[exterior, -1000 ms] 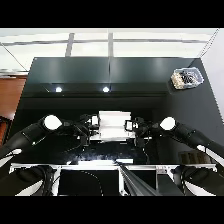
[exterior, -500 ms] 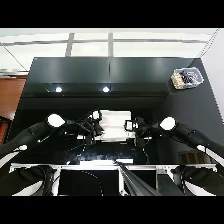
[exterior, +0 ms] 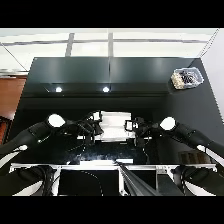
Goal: Fold the box and place the chain.
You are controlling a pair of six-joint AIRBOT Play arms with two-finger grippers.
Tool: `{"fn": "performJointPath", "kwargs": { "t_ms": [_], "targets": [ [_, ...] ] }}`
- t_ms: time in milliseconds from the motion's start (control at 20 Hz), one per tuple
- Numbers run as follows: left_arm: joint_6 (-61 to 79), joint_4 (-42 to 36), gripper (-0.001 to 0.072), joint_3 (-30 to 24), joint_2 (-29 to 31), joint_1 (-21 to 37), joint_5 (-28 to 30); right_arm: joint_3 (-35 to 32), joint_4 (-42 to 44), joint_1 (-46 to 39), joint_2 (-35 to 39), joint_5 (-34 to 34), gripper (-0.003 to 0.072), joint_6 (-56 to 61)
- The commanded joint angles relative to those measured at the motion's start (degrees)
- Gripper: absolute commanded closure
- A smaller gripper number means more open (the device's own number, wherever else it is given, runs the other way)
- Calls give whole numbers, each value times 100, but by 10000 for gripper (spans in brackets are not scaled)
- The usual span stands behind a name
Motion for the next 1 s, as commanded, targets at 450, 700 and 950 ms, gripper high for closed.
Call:
{"fn": "performJointPath", "kwargs": {
  "t_ms": [450,700,950],
  "targets": [
    [-4291,2653,686,-7,1657,3565,-1860,2,4,7,-4,2,210,4],
    [-6931,2544,685,-170,1412,4830,-2208,2,2,7,-4,2,210,4],
    [-6218,1054,684,-487,446,5372,-2861,2,2,7,-4,2,210,4]
  ]
}}
